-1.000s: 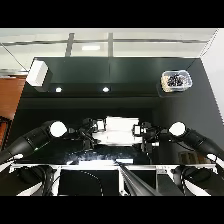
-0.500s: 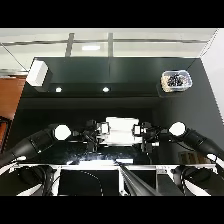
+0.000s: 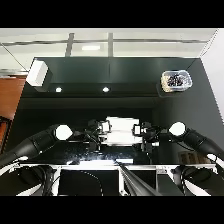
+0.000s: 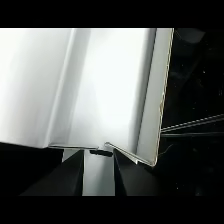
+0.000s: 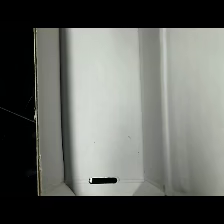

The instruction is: Fold the box and place the chain.

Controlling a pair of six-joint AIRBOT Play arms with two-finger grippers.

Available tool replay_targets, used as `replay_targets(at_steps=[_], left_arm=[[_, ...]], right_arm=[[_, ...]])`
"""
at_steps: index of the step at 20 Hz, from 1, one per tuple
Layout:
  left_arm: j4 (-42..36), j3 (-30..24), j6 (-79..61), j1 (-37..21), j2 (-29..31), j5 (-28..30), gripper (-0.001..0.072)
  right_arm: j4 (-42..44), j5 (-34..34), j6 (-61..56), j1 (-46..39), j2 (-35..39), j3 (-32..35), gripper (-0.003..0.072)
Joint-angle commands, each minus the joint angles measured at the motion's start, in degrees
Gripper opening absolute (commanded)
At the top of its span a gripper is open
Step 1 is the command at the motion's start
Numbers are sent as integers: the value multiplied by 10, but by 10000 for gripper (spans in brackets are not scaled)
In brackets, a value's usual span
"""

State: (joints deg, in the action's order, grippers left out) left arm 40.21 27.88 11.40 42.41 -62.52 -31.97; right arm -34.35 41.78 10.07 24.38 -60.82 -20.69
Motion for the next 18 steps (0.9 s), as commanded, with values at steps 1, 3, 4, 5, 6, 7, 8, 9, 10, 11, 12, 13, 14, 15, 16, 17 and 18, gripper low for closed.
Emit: replay_targets(at_steps=[1, 3, 4, 5, 6, 7, 8, 9, 10, 11, 12, 13, 14, 15, 16, 17, 18], left_arm=[[-39, 0, -21, 11, -19, 16, 217], [-51, 0, -24, 16, -30, 24, 218], [-52, 0, -24, 15, -31, 24, 218], [-54, 0, -24, 15, -31, 24, 217], [-58, 0, -24, 15, -31, 24, 218], [-67, 0, -24, 15, -31, 24, 218], [-73, 0, -26, 16, -31, 24, 217], [-79, 0, -29, 17, -31, 24, 218], [-81, 0, -30, 18, -31, 23, 217], [-82, 0, -30, 18, -31, 19, 217], [-81, 0, -30, 18, -31, 14, 217], [-81, 0, -30, 18, -31, 14, 218], [-81, 0, -30, 18, -31, 15, 220], [-81, 0, -30, 18, -31, 16, 249], [-81, 0, -31, 18, -31, 16, 303], [-78, 0, -36, 18, -31, 15, 303], [-78, 0, -40, 18, -31, 15, 314]], right_arm=[[1, 0, -1, 0, 0, 0, 478], [1, 0, -1, 0, 0, 0, 478], [1, 0, -1, 0, 0, 0, 478], [1, 0, -1, 0, 0, 0, 478], [1, 0, -1, 0, 0, 0, 477], [1, 0, -1, 0, 0, 0, 478], [1, 0, -1, 0, 0, 0, 478], [1, 0, -1, 0, 0, 0, 478], [1, 0, -1, 0, 0, 0, 478], [1, 0, -1, 0, 0, 0, 478], [1, 0, -1, 0, 0, 0, 478], [1, 0, -1, 0, 0, 0, 478], [1, 0, -1, 0, 0, 0, 478], [1, 0, -1, 0, 0, 0, 478], [1, 0, -1, 0, 0, 0, 478], [1, 0, -1, 0, 0, 0, 478], [1, 0, -1, 0, 0, 0, 478]])
